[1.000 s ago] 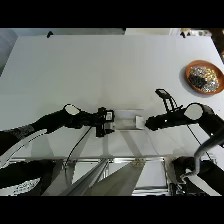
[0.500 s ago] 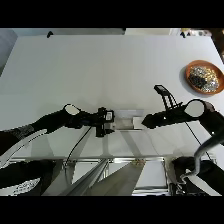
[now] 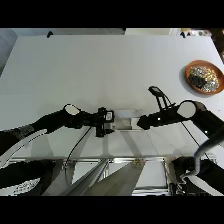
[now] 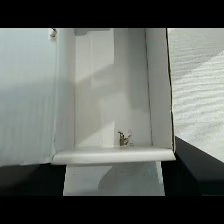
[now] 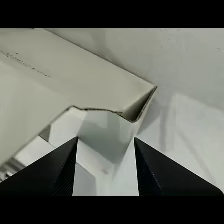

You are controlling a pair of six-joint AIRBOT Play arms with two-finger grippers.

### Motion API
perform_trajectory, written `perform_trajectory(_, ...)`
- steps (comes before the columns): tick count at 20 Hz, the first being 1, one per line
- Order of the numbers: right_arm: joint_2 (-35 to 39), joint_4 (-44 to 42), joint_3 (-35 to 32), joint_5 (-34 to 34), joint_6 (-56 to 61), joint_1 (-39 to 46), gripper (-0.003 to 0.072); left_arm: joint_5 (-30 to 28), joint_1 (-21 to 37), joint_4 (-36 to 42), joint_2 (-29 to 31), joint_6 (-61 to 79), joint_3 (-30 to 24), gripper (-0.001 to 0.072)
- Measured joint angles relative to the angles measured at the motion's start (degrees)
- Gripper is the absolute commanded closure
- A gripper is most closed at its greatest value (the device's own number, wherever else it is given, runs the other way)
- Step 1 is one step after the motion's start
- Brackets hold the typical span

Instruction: Fold the box and place the chain.

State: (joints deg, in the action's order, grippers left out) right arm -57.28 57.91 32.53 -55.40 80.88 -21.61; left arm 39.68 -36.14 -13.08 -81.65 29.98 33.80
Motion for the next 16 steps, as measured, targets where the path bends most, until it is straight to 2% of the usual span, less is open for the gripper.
perform_trajectory(10,-6.4,18.18,5.53,1.27,23.67,-10.19,0.0289,0.0,0.0,0.02,0.0,-0.07,0.0,0.0499)
perform_trajectory(16,-10.03,25.33,8.85,0.13,35.08,-16.39,0.029,0.0,0.0,0.0,0.0,0.02,0.0,0.0499)
